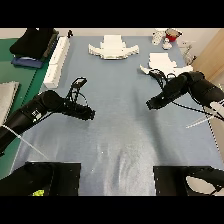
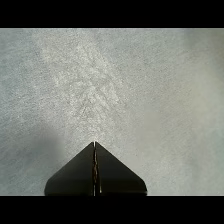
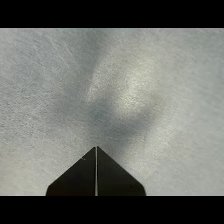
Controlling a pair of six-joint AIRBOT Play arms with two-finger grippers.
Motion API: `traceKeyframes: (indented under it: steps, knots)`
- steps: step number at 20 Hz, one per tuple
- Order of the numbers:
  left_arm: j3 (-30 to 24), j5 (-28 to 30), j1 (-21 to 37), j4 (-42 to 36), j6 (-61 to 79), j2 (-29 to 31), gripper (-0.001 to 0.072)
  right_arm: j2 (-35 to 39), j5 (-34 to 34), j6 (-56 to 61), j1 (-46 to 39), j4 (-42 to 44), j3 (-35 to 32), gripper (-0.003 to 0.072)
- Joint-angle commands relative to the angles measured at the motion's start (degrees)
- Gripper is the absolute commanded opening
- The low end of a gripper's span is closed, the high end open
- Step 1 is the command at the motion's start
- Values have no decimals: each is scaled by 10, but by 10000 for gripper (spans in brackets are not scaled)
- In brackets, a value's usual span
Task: Fold the box.
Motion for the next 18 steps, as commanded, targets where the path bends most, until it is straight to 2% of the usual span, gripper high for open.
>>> traceKeyframes:
  steps: [1, 8, 10, 13, 15, 18]
  knots:
    - [0, 0, 0, 0, 0, 0, 12, 0, 0, 0, 0, 0, 0, 4]
    - [0, 0, 0, 0, 0, 0, 12, 0, 0, 0, 0, 12, 0, 4]
    - [0, 0, 0, 0, 0, 0, 12, 0, 0, 1, 0, 35, 0, 4]
    - [0, 0, 0, 0, 0, 0, 12, -1, -1, 6, 0, 118, 0, 4]
    - [0, 0, 0, 0, 0, 0, 12, -1, 4, 59, 0, 165, 0, 4]
    - [0, 0, 0, 0, 0, 0, 13, -1, -7, 103, 1, 173, 0, 11]
